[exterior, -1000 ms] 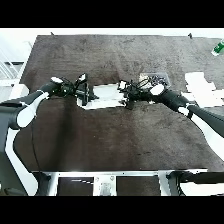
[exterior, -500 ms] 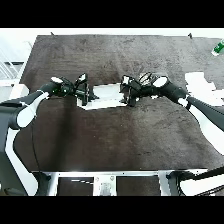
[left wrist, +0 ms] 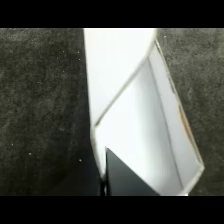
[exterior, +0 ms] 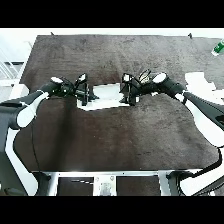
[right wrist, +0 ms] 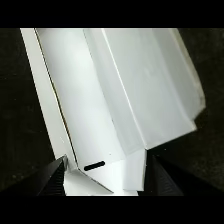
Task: Fold the box and place the chain.
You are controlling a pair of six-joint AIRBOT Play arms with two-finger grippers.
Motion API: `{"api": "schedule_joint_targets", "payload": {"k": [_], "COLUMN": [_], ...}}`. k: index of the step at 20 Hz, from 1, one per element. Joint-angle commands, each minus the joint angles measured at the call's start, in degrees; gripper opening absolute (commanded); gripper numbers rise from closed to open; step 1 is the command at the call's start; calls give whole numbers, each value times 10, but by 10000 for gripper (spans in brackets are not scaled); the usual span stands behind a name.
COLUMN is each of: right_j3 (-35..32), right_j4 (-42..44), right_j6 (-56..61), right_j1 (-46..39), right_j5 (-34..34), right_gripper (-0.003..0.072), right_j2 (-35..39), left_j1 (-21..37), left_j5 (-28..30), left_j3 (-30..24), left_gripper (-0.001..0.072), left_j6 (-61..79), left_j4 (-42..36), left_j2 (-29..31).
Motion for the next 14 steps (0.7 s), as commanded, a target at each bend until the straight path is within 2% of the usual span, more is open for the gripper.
{"api": "schedule_joint_targets", "payload": {"k": [1,6,8,14], "right_j3": [14,14,14,15], "right_j4": [0,1,5,12], "right_j6": [3,3,4,-15], "right_j1": [0,0,2,2], "right_j5": [52,61,84,70], "right_gripper": [617,617,617,617], "right_j2": [-18,-24,-27,-50], "left_j1": [0,0,0,0], "left_j5": [0,0,0,0], "left_j3": [0,0,0,0], "left_gripper": [21,20,20,21], "left_j6": [0,0,0,0], "left_j4": [0,0,0,0], "left_j2": [0,0,0,0]}}
